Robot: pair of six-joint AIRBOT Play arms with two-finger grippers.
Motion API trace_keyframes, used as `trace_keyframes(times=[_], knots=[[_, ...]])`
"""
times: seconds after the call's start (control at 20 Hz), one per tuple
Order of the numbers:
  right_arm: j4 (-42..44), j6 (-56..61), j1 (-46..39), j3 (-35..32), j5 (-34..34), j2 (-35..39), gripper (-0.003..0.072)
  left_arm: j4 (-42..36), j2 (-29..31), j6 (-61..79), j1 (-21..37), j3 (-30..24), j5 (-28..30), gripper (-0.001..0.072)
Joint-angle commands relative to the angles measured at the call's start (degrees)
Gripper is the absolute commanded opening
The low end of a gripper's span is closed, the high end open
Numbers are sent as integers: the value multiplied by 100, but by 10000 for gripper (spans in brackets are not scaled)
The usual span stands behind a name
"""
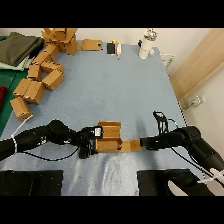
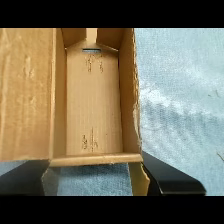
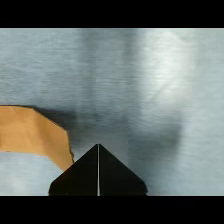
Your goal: Fold the box.
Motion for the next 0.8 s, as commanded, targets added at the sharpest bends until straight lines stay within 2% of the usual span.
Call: trace_keyframes(times=[0.0, 0.2, 0.5, 0.65, 0.7, 0.75], knots=[[1001, -813, -160, -96, 361, -422, 4, 2, -2, 2, 2, 4, 2, 463], [1930, -1464, -157, -94, 354, -603, 4, 2, -2, 2, 2, 4, 2, 463], [2385, -1853, -153, -94, 350, -605, 4, 2, -2, 2, 2, 4, 0, 463], [2973, -2232, -153, -83, 350, -603, 5, 2, -2, 2, 2, 4, 0, 464], [3169, -2422, -153, -83, 345, -603, 13, 2, -2, 2, 2, 4, 2, 464], [3263, -2479, -153, -83, 343, -603, 111, 2, -2, 2, 2, 4, 2, 463]])
